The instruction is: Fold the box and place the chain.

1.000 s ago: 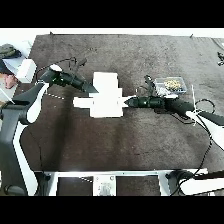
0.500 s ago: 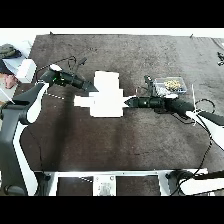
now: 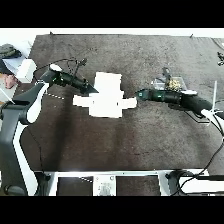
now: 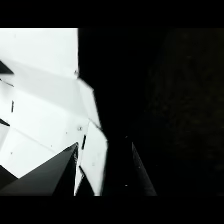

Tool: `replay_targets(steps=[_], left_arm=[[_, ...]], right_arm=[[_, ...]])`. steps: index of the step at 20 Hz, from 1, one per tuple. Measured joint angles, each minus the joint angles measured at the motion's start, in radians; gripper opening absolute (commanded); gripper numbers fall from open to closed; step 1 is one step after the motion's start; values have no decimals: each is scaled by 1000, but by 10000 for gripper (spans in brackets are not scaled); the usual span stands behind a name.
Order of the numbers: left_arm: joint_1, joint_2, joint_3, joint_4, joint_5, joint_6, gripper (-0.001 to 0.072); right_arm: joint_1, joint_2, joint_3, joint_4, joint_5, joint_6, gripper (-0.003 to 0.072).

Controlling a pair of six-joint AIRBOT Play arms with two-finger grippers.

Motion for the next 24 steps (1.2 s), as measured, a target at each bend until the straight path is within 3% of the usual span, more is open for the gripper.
replay_targets(steps=[9, 19, 24], left_arm=[[1, 26, -30, -41, 13, 296, 3], [1, 51, -185, -157, 190, 574, 4], [1, 50, -212, -174, 233, 620, 5]], right_arm=[[-65, 54, 0, 0, 22, 0, 390], [-69, 57, 0, 0, 17, 0, 390], [-61, 57, 0, 0, 14, -18, 389]])
